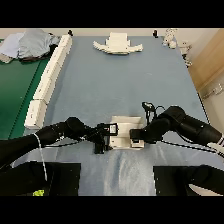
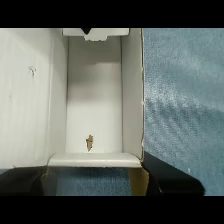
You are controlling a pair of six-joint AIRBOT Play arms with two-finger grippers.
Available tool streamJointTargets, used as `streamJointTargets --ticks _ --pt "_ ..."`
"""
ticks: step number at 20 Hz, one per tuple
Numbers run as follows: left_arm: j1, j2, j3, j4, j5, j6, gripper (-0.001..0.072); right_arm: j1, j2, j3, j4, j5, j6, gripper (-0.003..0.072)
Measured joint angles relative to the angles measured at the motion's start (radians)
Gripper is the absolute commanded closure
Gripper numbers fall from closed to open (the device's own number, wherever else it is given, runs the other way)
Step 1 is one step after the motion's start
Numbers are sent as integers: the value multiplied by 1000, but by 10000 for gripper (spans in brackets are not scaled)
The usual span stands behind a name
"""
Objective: Fold the box.
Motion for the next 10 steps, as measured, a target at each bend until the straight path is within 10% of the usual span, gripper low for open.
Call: streamJointTargets --ticks 10 --pt "0 0 0 0 0 0 189 64 -64 19 -120 -50 204 281"
